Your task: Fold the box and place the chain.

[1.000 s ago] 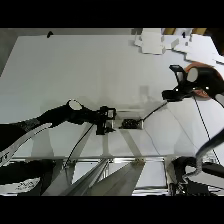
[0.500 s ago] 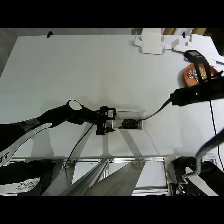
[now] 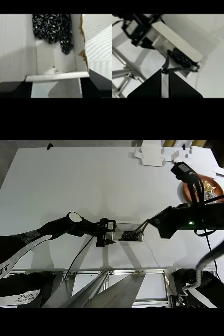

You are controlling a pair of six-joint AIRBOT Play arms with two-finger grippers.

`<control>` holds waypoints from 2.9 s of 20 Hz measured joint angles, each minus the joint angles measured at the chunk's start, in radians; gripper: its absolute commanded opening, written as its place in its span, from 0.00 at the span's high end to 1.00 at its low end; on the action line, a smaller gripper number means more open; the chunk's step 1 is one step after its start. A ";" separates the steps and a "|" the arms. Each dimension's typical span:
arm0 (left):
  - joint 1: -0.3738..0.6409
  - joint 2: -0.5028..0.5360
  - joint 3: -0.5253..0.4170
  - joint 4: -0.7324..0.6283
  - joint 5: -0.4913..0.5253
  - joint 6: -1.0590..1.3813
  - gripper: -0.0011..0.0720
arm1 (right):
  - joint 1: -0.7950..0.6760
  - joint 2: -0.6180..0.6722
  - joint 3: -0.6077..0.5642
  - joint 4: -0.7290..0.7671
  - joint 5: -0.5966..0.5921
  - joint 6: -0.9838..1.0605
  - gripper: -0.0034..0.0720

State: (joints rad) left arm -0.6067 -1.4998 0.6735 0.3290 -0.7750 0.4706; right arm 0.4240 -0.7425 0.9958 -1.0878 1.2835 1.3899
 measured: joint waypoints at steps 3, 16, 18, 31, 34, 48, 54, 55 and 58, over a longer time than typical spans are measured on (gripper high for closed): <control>0.000 0.000 0.000 0.000 0.000 0.000 0.78 | 0.076 -0.010 0.000 0.003 -0.058 0.000 0.92; 0.000 0.000 0.000 0.000 0.000 0.000 0.78 | 0.161 -0.222 -0.035 -0.064 -0.143 -0.040 0.67; 0.000 0.000 0.000 0.000 0.000 0.000 0.78 | 0.161 -0.229 -0.024 -0.081 -0.147 -0.056 0.68; 0.000 0.000 0.000 0.000 0.000 0.000 0.78 | 0.161 -0.421 0.039 -0.270 -0.201 -0.206 0.74; 0.000 0.000 0.000 0.000 0.000 0.000 0.78 | 0.161 -0.453 0.039 -0.257 -0.201 -0.278 0.74; 0.000 0.000 0.000 0.000 -0.001 0.000 0.78 | 0.195 -0.433 -0.104 -0.010 -0.216 -0.708 0.68; 0.000 0.000 0.000 0.000 0.000 0.000 0.78 | 0.249 -0.409 -0.162 -0.005 -0.240 -0.759 0.53; 0.000 0.000 0.000 0.000 0.000 0.000 0.78 | 0.254 -0.409 -0.165 -0.006 -0.246 -0.761 0.53; 0.000 0.000 0.000 0.000 0.000 0.000 0.78 | 0.263 -0.407 -0.170 -0.024 -0.275 -0.766 0.53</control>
State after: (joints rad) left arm -0.6067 -1.4998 0.6735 0.3294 -0.7753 0.4706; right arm 0.6872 -1.1492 0.8257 -1.1122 1.0088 0.6235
